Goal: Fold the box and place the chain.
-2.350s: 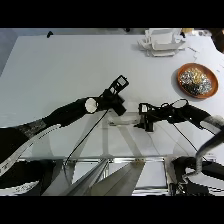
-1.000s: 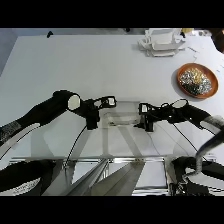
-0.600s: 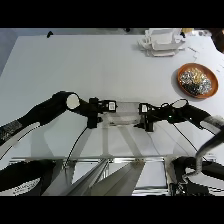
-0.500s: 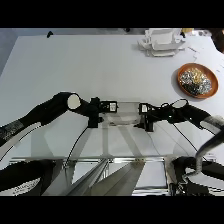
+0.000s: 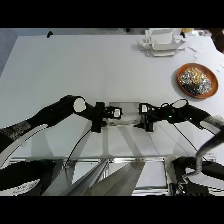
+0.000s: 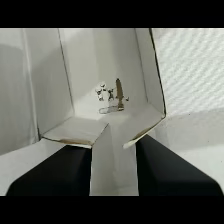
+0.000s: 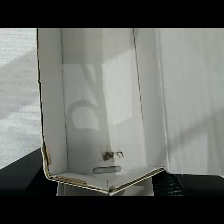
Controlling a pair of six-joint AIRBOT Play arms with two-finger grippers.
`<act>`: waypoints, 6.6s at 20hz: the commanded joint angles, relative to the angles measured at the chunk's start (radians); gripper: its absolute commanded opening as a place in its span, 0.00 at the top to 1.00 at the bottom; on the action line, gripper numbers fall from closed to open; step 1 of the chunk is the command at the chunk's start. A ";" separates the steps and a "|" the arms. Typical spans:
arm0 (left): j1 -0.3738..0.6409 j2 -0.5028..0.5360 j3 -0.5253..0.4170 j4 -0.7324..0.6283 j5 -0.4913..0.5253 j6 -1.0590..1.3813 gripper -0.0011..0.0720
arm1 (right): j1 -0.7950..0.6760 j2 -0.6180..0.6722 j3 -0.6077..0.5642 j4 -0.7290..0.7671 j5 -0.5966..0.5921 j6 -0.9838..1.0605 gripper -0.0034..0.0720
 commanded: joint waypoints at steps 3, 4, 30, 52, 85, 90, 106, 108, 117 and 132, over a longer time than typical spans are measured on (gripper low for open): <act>-0.010 -0.002 0.000 -0.046 0.082 -0.006 0.63 | 0.000 0.001 0.000 0.000 0.000 0.000 0.42; -0.016 -0.002 0.000 -0.046 0.090 -0.006 0.69 | 0.000 0.001 0.000 0.000 0.000 0.000 0.42; 0.051 0.285 0.000 0.185 -0.187 -1.015 0.98 | 0.000 0.001 0.000 0.000 0.000 0.000 0.42; 0.201 0.015 -0.114 -0.153 -0.047 -1.340 0.98 | 0.000 0.001 0.000 0.001 0.000 0.000 0.42; 0.106 0.130 -0.106 -0.285 -0.017 -1.239 0.42 | 0.000 0.001 0.000 0.000 0.000 0.000 0.42; 0.066 0.051 0.023 -0.139 -0.065 -1.422 0.42 | 0.000 0.001 0.000 0.000 0.000 0.000 0.42; -0.109 -0.108 0.267 0.235 -0.270 -1.977 0.46 | 0.000 0.001 0.000 0.000 0.000 0.000 0.42; -0.143 -0.154 0.328 0.299 -0.322 -2.025 0.46 | 0.000 0.001 0.000 0.000 0.000 0.000 0.42; -0.213 -0.234 0.399 0.424 -0.339 -2.205 0.61 | 0.000 0.001 0.000 0.000 0.000 0.000 0.42; -0.230 -0.313 0.456 0.464 -0.401 -2.299 0.61 | 0.000 0.001 0.000 0.000 0.000 0.000 0.42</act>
